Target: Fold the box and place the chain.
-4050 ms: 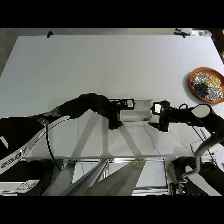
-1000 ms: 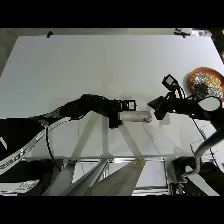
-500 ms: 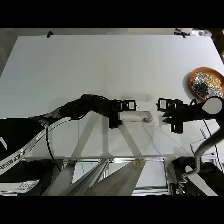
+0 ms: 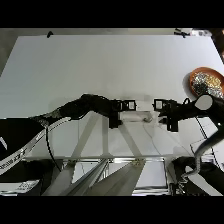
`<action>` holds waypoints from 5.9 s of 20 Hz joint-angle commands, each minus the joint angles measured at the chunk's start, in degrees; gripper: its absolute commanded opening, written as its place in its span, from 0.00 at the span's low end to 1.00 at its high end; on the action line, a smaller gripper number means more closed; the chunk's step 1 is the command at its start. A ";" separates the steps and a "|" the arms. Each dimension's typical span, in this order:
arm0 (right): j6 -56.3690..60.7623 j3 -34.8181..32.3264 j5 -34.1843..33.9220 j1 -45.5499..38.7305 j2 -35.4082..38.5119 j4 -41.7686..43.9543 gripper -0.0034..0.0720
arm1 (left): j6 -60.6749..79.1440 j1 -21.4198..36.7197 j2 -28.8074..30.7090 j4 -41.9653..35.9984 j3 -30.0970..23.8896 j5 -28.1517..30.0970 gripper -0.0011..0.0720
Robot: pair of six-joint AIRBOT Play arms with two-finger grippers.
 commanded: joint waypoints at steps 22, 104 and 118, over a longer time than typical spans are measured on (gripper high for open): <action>-4.81 0.00 -9.66 10.88 -4.83 9.03 0.25 | 0.00 0.04 -0.04 0.02 -0.04 0.00 0.39; 47.43 0.83 15.65 -18.25 -16.06 29.99 0.44 | 0.00 0.04 -0.04 0.02 -0.04 0.02 0.39; 49.05 0.90 11.63 -11.54 -13.35 26.99 0.77 | 0.00 0.04 -0.04 0.02 -0.04 0.00 0.39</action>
